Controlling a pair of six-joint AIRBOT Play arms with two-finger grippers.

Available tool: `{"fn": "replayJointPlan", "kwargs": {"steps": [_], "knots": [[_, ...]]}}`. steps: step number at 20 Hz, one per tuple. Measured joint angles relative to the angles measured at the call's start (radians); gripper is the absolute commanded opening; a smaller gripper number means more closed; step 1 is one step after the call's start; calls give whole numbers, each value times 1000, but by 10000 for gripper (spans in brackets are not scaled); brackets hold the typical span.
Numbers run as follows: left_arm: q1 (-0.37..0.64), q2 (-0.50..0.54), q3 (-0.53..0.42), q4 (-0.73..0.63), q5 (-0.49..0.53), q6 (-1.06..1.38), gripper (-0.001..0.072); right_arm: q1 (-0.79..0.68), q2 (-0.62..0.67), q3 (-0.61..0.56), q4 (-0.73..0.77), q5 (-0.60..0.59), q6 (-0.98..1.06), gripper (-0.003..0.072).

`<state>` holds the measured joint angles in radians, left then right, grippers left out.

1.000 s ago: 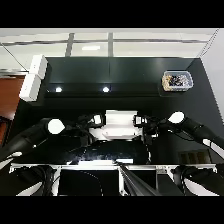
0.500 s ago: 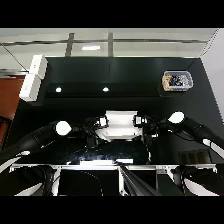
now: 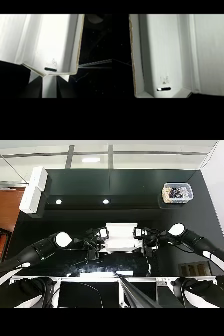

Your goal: Fold the box and place the chain.

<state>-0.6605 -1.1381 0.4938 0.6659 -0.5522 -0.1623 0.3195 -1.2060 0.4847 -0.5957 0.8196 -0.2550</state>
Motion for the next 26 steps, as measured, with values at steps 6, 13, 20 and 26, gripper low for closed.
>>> {"fn": "replayJointPlan", "kwargs": {"steps": [6,13,20,26], "knots": [[0,-27,0,-169,4,89,158,0,0,0,0,0,0,477],[0,-73,7,-316,-1,193,159,0,0,0,0,0,0,477],[0,-86,21,-334,-8,219,244,0,0,0,0,0,0,477],[5,-78,30,-284,-28,215,25,0,0,0,0,0,0,477]]}}
